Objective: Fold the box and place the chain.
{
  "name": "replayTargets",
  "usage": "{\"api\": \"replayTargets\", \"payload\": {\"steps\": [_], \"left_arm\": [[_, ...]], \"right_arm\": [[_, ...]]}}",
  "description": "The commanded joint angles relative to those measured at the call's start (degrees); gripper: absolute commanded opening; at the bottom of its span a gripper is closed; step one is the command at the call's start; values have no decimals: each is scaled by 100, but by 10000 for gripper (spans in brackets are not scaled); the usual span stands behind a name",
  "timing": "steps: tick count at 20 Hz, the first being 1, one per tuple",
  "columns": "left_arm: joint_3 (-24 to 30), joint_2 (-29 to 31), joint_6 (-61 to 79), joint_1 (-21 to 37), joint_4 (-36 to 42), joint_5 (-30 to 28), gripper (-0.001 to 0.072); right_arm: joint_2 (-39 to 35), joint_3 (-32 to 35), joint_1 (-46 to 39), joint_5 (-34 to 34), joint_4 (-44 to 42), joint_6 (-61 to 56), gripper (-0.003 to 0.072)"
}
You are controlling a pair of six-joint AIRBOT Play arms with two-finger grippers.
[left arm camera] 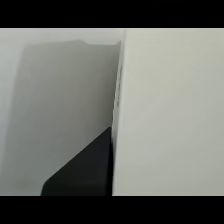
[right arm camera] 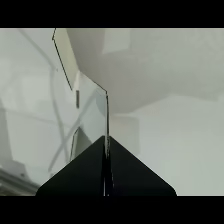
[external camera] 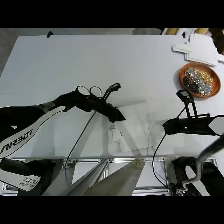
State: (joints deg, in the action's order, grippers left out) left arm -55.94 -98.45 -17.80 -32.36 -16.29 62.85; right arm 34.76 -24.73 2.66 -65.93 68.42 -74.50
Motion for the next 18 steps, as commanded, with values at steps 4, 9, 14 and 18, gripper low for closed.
{"api": "replayTargets", "payload": {"steps": [4, 9, 14, 18], "left_arm": [[-4, 533, 2170, -59, -518, -42, 6], [-2, 1167, 2330, -61, -1537, -518, 3], [0, 1176, 2570, -72, -1547, -898, 2], [0, 1069, 2568, -72, -1545, -1263, 2]], "right_arm": [[-72, -271, 2, -125, -146, 0, 239], [-260, -861, 2, -83, -144, 2, 243], [-391, -973, 2, 111, -286, 4, 242], [-391, -973, 2, 219, -337, 4, 242]]}}
